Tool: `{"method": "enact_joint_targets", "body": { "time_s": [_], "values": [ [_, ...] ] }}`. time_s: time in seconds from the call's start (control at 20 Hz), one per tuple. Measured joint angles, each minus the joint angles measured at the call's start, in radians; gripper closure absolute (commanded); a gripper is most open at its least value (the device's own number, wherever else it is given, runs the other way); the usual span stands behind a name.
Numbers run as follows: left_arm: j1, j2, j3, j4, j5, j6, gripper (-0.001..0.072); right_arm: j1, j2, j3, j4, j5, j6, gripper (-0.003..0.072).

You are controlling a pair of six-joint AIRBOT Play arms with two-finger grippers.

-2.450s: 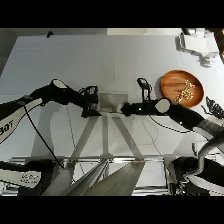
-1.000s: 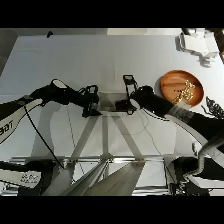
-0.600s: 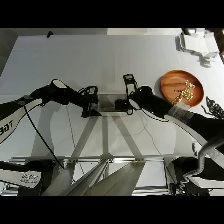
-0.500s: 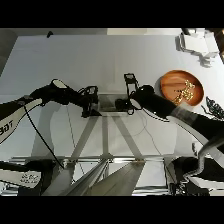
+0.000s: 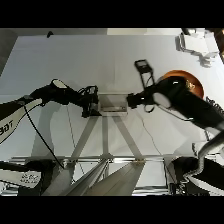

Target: Fold the box and place the chain.

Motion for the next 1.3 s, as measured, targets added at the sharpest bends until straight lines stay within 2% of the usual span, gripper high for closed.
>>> {"method": "enact_joint_targets", "body": {
  "time_s": [0.3, 0.4, 0.45, 0.6, 0.8, 1.05, 1.25, 1.3],
  "values": [
    [0.000, 0.000, 0.000, 0.000, 0.000, 0.000, 0.0497, -0.336, 0.059, 0.000, -0.030, 0.050, -0.140, 0.0069],
    [0.000, 0.000, 0.000, 0.000, 0.000, 0.000, 0.0497, -0.466, 0.050, 0.000, -0.033, 0.019, -0.163, 0.0052],
    [0.000, 0.000, 0.000, 0.000, 0.000, 0.000, 0.0497, -0.525, 0.043, 0.000, -0.034, 0.003, -0.175, -0.0007],
    [0.000, 0.000, 0.000, 0.000, 0.000, 0.000, 0.0497, -0.665, -0.004, 0.000, -0.034, -0.047, -0.238, -0.0008],
    [0.000, 0.000, 0.000, 0.000, 0.000, 0.000, 0.0497, -0.760, -0.121, -0.002, -0.029, -0.095, -0.294, -0.0008],
    [0.000, 0.000, 0.000, 0.000, 0.000, 0.000, 0.0497, -0.797, -0.267, -0.009, -0.009, -0.150, -0.308, -0.0002],
    [0.000, 0.000, 0.000, 0.000, 0.000, 0.000, 0.0497, -0.805, -0.351, -0.010, 0.009, -0.167, -0.293, 0.0081],
    [0.000, 0.000, 0.000, 0.000, 0.000, 0.000, 0.0497, -0.805, -0.363, -0.009, 0.014, -0.169, -0.286, 0.0178]
  ]
}}
